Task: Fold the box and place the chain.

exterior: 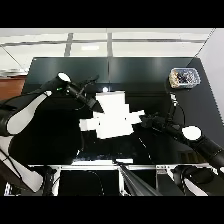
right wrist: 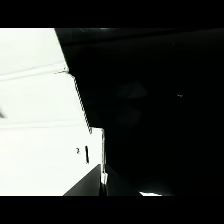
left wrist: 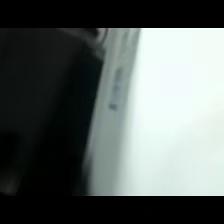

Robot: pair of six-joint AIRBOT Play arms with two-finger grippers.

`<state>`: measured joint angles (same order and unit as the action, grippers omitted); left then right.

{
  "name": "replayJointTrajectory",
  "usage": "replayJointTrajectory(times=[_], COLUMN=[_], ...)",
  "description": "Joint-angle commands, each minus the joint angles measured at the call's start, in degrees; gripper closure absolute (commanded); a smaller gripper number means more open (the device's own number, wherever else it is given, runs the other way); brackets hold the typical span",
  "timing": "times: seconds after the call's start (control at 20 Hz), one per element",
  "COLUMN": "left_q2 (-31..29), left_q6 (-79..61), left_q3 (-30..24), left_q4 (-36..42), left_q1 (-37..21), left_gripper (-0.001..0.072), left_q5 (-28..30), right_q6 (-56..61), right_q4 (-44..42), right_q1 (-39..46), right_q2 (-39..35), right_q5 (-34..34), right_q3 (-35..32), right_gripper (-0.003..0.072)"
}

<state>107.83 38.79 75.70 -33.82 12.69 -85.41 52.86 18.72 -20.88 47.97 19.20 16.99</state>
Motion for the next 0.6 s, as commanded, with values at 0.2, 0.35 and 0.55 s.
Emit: replayJointTrajectory(times=[0.2,0.35,0.55], left_q2=[3.02,-0.46,-15.13], left_q6=[-0.83,2.56,-3.56], left_q3=[6.93,6.71,-7.37], left_q4=[-3.69,-5.42,-5.75], left_q1=[0.48,0.26,1.73], left_gripper=[0.0684,0.0687,0.0687], left_q5=[-6.58,-6.16,9.35], right_q6=[0.04,0.04,0.04], right_q4=[4.98,21.59,38.56], right_q1=[2.19,8.68,9.81], right_q2=[-0.07,-0.09,-0.09], right_q5=[1.51,16.59,27.82], right_q3=[1.79,11.13,21.29], right_gripper=[-0.0028,-0.0024,-0.0024])
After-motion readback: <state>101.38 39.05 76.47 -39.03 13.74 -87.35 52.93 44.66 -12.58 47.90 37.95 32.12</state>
